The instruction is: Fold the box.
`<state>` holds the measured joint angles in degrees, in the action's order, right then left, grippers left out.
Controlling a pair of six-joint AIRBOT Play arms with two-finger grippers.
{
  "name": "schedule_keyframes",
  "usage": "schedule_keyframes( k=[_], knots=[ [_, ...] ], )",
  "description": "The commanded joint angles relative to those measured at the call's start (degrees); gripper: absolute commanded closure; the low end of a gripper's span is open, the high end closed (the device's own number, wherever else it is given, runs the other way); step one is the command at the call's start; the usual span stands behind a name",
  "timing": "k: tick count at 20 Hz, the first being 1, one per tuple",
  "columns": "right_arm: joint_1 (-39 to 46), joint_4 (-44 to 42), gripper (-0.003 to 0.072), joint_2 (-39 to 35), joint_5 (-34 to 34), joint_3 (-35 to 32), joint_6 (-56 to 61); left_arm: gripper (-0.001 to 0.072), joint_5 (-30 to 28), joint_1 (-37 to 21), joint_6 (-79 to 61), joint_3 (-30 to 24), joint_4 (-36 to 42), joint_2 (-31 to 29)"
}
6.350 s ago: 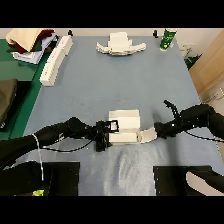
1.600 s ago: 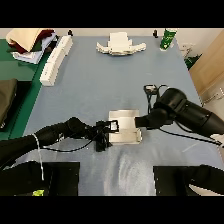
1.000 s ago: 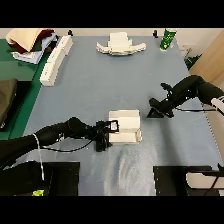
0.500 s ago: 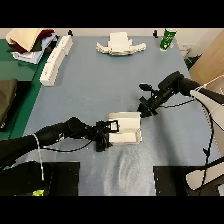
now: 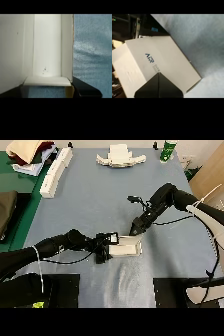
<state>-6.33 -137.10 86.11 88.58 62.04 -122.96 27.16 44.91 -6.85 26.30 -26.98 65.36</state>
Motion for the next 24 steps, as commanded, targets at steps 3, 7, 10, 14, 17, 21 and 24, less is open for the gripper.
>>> schedule_keyframes(
  k=[3,7,10,14,17,21,24],
  knots=[
    [-6.4,1.5,0.0684,-11.4,-19.8,-12.2,-9.1,0.0244,0.0,0.0,0.0,0.0,0.0,0.0],
    [-11.8,1.9,0.0684,-21.1,-31.0,-20.4,-12.0,0.0244,0.0,0.0,0.0,0.0,0.0,0.0],
    [-15.2,4.2,0.0684,-28.0,-38.9,-23.4,-12.7,0.0244,0.0,0.0,0.0,0.0,0.0,0.0],
    [-21.0,8.4,0.0684,-34.9,-49.7,-28.6,-14.1,0.0244,0.0,0.0,0.0,0.0,0.0,0.0],
    [-24.8,9.4,0.0684,-37.4,-51.3,-32.2,-14.1,0.0244,0.0,0.0,0.0,0.0,0.0,0.0],
    [-27.7,15.4,0.0565,-37.9,-51.7,-32.8,-16.2,0.0244,0.0,0.0,0.0,0.0,0.0,0.0],
    [-27.7,16.9,0.025,-38.0,-51.7,-32.8,-24.5,0.0244,0.0,0.0,0.0,0.0,0.0,0.0]
  ],
)
